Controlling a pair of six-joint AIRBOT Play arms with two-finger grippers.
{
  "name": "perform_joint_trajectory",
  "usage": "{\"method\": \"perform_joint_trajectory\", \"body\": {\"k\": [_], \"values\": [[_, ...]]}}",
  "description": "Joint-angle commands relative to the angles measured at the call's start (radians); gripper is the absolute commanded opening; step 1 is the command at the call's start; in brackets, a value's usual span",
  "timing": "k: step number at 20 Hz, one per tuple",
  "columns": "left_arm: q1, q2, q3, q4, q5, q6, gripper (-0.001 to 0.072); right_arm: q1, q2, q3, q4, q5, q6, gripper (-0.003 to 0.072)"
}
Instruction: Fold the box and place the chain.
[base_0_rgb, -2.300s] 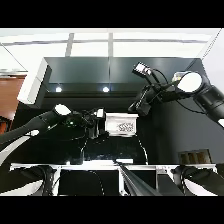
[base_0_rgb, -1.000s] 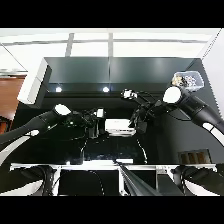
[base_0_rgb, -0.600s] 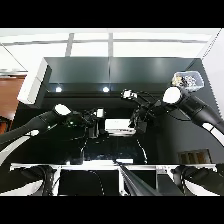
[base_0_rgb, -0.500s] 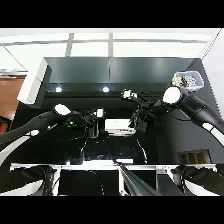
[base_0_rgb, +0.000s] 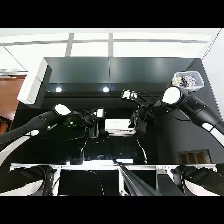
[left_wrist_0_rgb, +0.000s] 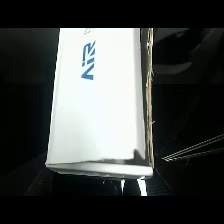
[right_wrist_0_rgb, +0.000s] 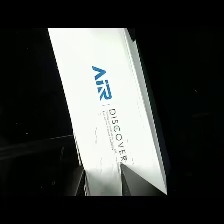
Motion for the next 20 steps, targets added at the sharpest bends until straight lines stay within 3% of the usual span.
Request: {"method": "perform_joint_trajectory", "body": {"k": [1,19,20], "values": [[0.0,0.0,0.0,0.0,0.0,0.0,0.0349,0.001,-0.001,-0.01,0.0,0.007,0.003,0.0237],[0.0,0.0,0.0,0.0,0.001,0.0,0.035,0.001,-0.001,-0.02,0.003,-0.005,0.037,0.0241],[0.0,0.0,0.0,0.0,0.001,0.0,0.035,0.001,-0.001,-0.028,0.003,-0.021,0.041,0.0276]]}}
